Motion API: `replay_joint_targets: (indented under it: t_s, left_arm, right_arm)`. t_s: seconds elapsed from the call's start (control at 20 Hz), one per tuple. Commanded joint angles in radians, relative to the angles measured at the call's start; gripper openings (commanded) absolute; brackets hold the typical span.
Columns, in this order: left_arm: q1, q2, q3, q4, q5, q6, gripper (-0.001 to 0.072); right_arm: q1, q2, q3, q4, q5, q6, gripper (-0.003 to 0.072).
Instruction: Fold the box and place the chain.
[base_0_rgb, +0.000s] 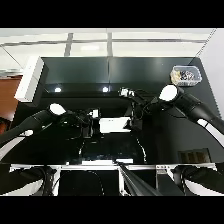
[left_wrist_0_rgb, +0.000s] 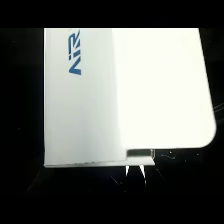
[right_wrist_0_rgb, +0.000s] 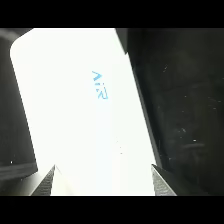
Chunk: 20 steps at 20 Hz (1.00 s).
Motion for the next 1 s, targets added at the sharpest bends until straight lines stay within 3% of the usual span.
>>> replay_joint_targets:
  t_s: [0.0, 0.15, 0.2, 0.25, 0.35, 0.95]
  left_arm:
    - [0.0, 0.0, 0.001, 0.001, -0.001, 0.0, 0.0436]
    - [0.0, 0.0, 0.001, 0.001, -0.001, 0.0, 0.0436]
    - [0.0, 0.0, 0.001, 0.001, -0.001, 0.0, 0.0436]
    - [0.0, 0.0, 0.001, 0.001, -0.001, 0.0, 0.0436]
    - [0.0, 0.0, 0.001, 0.001, -0.001, 0.0, 0.0436]
    - [0.0, 0.0, 0.001, 0.001, -0.001, 0.0, 0.0436]
  right_arm:
    - [0.006, -0.01, -0.012, -0.001, -0.027, -0.06, 0.072]
    - [0.008, -0.01, -0.011, 0.0, -0.05, -0.077, 0.0697]
    - [0.008, -0.01, -0.011, 0.0, -0.051, -0.076, 0.0516]
    - [0.008, -0.009, -0.011, 0.0, -0.051, -0.076, 0.0474]
    - [0.008, -0.009, -0.011, 0.008, -0.05, -0.054, 0.0303]
    - [0.035, -0.01, -0.027, -0.009, -0.028, -0.03, 0.0303]
